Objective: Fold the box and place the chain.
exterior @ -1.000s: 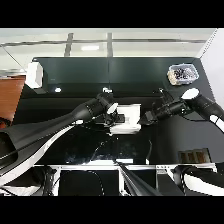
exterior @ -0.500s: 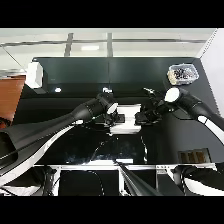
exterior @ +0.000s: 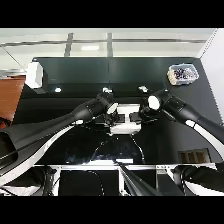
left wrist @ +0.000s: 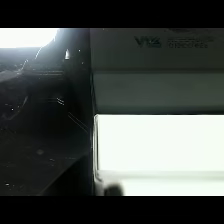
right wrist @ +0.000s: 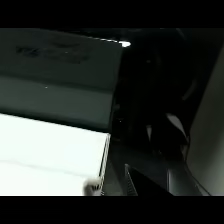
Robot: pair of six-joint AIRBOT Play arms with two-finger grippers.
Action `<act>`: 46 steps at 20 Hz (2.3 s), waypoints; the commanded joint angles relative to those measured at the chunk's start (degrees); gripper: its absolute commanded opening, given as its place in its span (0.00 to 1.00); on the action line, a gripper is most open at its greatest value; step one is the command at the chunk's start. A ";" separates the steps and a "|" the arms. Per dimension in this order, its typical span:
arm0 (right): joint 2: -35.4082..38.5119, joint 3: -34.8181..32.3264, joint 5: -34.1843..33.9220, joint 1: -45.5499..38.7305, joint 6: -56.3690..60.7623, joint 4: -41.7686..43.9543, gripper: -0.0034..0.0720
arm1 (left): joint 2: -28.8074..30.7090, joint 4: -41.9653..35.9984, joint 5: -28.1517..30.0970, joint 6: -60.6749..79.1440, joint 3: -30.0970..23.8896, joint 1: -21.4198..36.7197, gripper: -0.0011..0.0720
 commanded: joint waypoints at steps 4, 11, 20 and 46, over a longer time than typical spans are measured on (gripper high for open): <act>-1.92 0.35 2.21 1.25 5.11 0.68 0.43 | 0.02 0.02 0.04 0.02 0.04 0.04 0.05; -2.36 0.35 4.11 1.25 5.09 1.16 0.07 | 0.02 0.02 0.04 0.02 0.04 0.04 0.05; -2.27 0.37 3.26 1.25 4.61 1.79 0.07 | 0.02 0.02 0.02 0.02 0.04 0.04 0.05; -7.72 17.86 -20.04 -36.94 0.26 -21.75 0.97 | 0.02 0.04 0.28 0.02 0.04 0.00 0.05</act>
